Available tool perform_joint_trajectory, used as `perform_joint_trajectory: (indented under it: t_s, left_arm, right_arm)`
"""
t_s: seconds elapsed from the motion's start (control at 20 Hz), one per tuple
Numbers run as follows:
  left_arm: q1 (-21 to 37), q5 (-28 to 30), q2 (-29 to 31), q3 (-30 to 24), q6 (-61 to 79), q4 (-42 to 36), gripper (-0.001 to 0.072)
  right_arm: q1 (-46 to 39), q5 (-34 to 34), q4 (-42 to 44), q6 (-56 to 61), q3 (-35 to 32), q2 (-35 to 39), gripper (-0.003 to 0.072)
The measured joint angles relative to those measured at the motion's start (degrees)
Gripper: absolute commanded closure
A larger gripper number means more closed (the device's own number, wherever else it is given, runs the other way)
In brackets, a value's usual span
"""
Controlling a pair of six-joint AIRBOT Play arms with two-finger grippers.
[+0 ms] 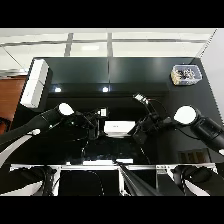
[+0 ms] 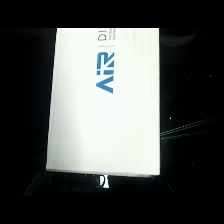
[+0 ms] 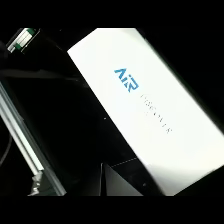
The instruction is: Fold the box and place the chain.
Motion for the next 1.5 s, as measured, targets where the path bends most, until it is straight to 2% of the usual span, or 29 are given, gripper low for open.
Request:
perform_joint_trajectory:
  t_s: [0.35,0.85,1.25,1.5]
  left_arm:
    - [0.0,-0.02,0.0,0.0,0.02,-0.02,0.0269]
    - [0.0,-0.02,-0.02,0.0,0.13,-0.02,0.0269]
    - [0.0,-0.02,-0.02,0.0,0.0,-0.07,0.0269]
    - [0.0,0.0,-0.02,0.0,-0.7,-0.22,0.0269]
  right_arm:
    - [-0.33,-9.42,8.26,13.99,-2.78,-2.64,0.0669]
    - [-0.33,-11.76,8.85,16.44,-3.08,-9.46,0.0669]
    - [-0.79,-10.14,7.17,13.9,-2.08,-10.34,0.0669]
    - [-7.02,0.0,1.46,12.02,1.92,-2.89,0.0669]
